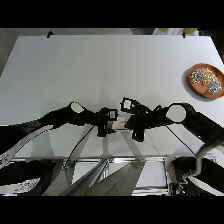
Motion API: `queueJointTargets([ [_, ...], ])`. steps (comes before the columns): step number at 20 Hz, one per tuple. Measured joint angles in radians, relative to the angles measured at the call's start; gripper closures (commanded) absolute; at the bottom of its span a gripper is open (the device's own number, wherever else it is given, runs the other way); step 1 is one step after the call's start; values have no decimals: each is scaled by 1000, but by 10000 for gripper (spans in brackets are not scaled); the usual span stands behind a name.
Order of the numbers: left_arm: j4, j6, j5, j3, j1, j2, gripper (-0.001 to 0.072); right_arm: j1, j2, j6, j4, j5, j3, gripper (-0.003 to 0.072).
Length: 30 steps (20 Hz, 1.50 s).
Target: Fold the box and place the chain.
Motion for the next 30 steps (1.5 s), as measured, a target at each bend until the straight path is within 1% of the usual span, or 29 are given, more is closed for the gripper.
queueJointTargets([
  [10,-1,-2,0,0,0,0,435,1,-42,51,-33,5,0,669],
  [15,0,0,0,0,0,0,435,0,10,6,15,-1,0,669],
  [19,0,0,0,0,0,0,435,0,19,33,-35,-44,0,669],
  [22,0,0,0,0,0,0,435,0,-6,50,-70,-28,0,669],
  [30,0,0,-1,0,0,0,435,0,-51,59,-90,16,0,669],
])
